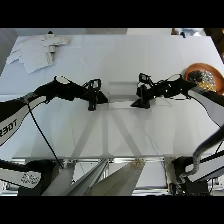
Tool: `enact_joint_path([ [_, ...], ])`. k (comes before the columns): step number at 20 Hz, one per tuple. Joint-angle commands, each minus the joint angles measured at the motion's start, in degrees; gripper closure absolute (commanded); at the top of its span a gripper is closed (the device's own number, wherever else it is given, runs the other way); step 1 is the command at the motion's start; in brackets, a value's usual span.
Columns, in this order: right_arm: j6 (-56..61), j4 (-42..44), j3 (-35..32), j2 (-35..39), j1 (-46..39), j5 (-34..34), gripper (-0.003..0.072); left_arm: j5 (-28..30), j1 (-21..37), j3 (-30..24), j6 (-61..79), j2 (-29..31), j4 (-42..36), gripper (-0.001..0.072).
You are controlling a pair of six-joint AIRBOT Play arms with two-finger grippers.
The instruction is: Fold the box and place the chain.
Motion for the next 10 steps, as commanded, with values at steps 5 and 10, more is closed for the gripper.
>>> enact_joint_path([
  [5,0.2,0.26,0.02,-0.02,0.04,-0.24,0.0249,0.85,-0.79,-0.04,2.12,-1.64,-7.69,0.0471],
  [10,0.2,0.26,0.02,-0.02,0.04,-0.24,0.0249,1.16,-0.79,-0.04,2.1,-1.64,-7.63,0.0341],
])
